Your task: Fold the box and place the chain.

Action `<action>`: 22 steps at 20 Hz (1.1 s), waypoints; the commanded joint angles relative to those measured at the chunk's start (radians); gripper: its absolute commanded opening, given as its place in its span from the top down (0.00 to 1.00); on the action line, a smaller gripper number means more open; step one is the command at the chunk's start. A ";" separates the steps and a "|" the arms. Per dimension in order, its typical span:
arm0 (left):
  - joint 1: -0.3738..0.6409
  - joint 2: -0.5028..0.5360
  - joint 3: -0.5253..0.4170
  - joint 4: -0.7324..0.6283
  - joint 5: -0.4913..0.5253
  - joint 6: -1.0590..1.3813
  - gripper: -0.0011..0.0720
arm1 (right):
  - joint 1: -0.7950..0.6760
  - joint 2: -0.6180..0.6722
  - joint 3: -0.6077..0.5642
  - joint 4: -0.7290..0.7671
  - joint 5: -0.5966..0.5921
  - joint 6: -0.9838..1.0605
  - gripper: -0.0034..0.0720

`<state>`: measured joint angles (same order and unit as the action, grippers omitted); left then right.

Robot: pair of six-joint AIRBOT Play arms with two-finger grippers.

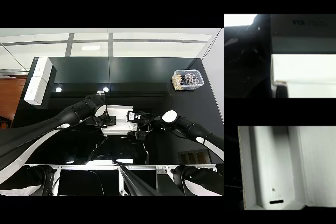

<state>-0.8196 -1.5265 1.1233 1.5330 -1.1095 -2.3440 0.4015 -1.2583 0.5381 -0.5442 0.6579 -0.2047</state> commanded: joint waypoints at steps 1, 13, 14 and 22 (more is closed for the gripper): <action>-0.002 0.000 0.001 -0.004 -0.002 -0.003 0.96 | 0.001 0.000 0.000 0.001 0.000 0.000 0.83; -0.001 -0.001 0.009 -0.003 -0.018 -0.017 0.96 | 0.001 0.000 0.000 0.001 0.000 0.000 0.83; -0.001 -0.001 0.009 -0.002 -0.019 -0.017 0.96 | 0.000 0.000 0.000 0.001 0.000 0.000 0.83; 0.000 0.000 0.009 0.012 -0.018 -0.014 0.96 | -0.002 0.099 0.001 -0.172 0.009 0.172 0.08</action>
<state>-0.8207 -1.5265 1.1313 1.5398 -1.1255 -2.3627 0.4004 -1.2076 0.5377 -0.6178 0.6514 -0.1112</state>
